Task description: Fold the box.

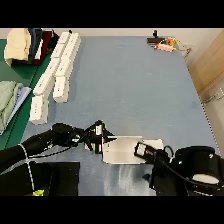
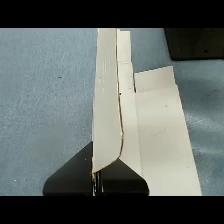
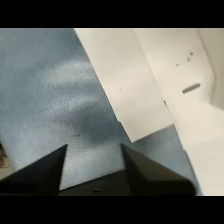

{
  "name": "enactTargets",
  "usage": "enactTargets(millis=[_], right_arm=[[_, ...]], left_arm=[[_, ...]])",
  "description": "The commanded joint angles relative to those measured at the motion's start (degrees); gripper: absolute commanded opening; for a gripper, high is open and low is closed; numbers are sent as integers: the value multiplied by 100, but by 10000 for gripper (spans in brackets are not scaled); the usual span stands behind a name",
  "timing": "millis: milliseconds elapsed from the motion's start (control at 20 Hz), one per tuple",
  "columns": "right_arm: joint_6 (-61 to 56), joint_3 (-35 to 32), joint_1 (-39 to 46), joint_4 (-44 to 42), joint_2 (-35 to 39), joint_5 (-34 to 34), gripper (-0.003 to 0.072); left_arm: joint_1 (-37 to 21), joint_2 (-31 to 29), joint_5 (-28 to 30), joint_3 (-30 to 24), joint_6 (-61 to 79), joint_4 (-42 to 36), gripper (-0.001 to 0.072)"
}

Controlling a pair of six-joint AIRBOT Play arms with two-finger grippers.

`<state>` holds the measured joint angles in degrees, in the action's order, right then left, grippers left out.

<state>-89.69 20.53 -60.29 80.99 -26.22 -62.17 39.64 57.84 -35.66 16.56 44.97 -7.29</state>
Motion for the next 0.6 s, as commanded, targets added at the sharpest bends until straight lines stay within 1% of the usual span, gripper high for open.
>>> enactTargets(millis=[0,50,200,350,400,450,550], right_arm=[[170,-223,-1294,1681,-243,1014,604],[168,-260,-1338,1945,-466,1270,604],[76,-262,-1331,2227,-1235,1690,599],[-852,-251,-1327,3115,-1884,1934,598],[-1080,-251,-1327,3270,-2002,1947,596],[-1279,-245,-1327,3331,-2061,1947,575],[-1523,-181,-1327,3348,-2009,1910,575]], left_arm=[[2,2,9,7,2,0,12],[2,2,2,7,2,0,12],[2,2,4,7,2,0,13],[2,2,4,7,2,0,12],[2,2,7,7,2,0,12],[2,2,4,7,2,0,12],[2,2,7,7,2,0,12]])
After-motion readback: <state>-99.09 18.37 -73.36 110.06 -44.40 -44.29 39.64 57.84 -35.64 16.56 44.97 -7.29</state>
